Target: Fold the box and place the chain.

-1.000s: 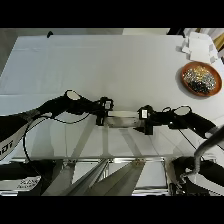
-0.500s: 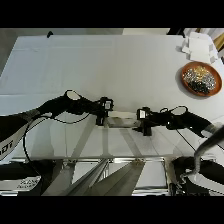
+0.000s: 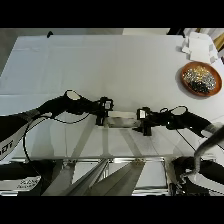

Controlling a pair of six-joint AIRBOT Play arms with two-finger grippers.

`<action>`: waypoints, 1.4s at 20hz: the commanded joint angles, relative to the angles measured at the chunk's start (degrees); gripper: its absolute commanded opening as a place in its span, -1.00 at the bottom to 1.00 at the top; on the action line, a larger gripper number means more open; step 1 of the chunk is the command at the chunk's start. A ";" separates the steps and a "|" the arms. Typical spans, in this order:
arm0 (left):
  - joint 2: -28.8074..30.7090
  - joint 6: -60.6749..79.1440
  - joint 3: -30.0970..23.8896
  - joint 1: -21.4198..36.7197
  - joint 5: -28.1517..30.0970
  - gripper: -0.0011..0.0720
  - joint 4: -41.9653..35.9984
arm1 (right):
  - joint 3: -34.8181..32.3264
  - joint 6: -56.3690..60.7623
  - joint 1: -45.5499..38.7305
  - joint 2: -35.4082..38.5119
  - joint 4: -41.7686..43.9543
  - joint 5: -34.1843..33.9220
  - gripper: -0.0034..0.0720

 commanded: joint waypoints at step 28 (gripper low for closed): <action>0.00 0.00 0.04 -0.02 0.02 -0.94 0.00 | 0.02 -1.53 -1.57 0.04 0.72 1.79 0.18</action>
